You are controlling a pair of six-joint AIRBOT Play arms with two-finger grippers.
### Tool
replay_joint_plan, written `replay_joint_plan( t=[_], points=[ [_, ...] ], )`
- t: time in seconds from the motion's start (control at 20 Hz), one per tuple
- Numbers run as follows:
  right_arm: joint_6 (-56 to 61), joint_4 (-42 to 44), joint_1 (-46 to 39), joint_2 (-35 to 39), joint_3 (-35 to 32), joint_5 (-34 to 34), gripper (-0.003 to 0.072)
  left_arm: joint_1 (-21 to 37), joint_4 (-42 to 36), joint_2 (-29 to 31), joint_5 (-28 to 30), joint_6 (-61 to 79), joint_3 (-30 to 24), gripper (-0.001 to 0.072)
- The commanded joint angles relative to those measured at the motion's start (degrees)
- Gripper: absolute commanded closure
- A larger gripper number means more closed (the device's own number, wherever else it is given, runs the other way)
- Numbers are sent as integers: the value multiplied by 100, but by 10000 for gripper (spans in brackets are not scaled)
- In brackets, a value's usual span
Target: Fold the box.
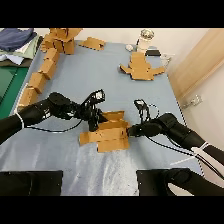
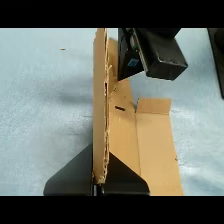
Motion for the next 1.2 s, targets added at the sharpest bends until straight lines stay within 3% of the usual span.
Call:
replay_joint_plan(
  t=[0.0, 0.35, 1.15],
  points=[
    [72, 11, 9, 17, -2, 44, 684, -2, -70, 13, -90, 111, -142, 698],
    [420, -17, 9, 901, -2, 61, 684, -2, -308, 11, -127, 599, -481, 698],
    [566, -15, 9, 933, -2, 420, 683, -120, 181, -140, -358, 227, -654, 697]
  ],
)
